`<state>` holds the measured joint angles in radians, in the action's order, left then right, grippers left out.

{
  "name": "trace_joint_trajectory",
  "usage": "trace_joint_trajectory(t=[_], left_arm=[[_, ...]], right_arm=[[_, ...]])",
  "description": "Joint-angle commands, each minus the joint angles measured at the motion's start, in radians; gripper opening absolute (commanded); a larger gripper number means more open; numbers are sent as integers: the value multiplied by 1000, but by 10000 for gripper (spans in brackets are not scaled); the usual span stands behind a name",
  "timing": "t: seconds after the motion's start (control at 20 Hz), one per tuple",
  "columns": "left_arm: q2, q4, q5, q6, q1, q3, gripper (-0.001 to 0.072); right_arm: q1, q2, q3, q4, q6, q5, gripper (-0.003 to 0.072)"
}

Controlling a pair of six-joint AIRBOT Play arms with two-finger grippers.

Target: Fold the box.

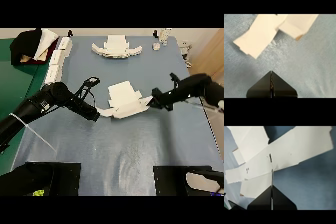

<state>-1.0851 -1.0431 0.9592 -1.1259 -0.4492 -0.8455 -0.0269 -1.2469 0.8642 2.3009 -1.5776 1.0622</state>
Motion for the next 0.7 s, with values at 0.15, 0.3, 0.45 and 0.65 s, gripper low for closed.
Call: trace_joint_trajectory(t=[0.15, 0.3, 0.45, 0.65], left_arm=[[0, 0, 0, 0, 0, 0, 13], [0, 0, 0, 0, 0, 0, 14], [0, 0, 0, 0, 0, 0, 13], [0, 0, 0, 0, 0, 0, 13]], right_arm=[[-146, 212, -302, -27, 115, -130, 450], [-112, 214, -250, -77, 113, -94, 439], [6, 198, -101, -214, 114, 4, 424], [206, 71, 104, -255, -33, 124, 424]])
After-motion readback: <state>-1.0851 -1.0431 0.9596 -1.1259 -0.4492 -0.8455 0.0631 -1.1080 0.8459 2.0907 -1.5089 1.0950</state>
